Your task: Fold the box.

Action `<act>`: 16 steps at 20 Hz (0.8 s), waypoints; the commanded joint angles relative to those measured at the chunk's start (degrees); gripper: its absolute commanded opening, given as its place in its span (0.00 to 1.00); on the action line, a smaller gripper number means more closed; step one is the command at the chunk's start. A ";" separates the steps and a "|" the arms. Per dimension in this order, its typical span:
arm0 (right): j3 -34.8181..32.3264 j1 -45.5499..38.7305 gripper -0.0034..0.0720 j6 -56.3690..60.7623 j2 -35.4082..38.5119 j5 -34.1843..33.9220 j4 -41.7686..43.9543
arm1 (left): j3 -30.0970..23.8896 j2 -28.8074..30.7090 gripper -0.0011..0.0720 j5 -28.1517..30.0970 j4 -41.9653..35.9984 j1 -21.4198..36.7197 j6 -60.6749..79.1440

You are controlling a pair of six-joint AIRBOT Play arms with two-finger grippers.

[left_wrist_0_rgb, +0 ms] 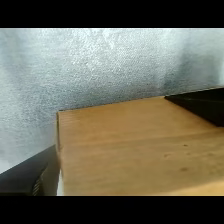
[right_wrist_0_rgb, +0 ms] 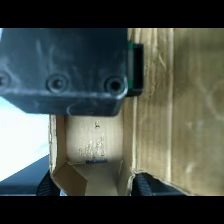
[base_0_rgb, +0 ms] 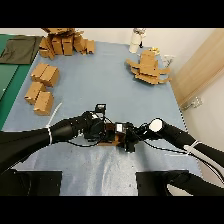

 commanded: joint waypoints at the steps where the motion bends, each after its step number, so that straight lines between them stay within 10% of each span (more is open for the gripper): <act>1: -0.04 0.02 0.70 0.22 0.00 0.04 -0.02 | -0.04 0.22 0.80 -1.36 0.37 0.17 -0.02; 5: -0.04 0.02 0.70 0.22 0.00 0.02 -0.02 | -0.04 0.15 0.80 -2.40 1.66 0.20 0.00; 7: -0.04 0.02 0.70 0.22 -0.02 0.02 -0.02 | -0.02 0.11 0.48 -2.67 1.97 0.17 1.68; 16: -0.04 0.02 0.70 0.22 0.00 0.02 -0.02 | 0.37 0.09 0.47 1.86 1.64 0.13 3.50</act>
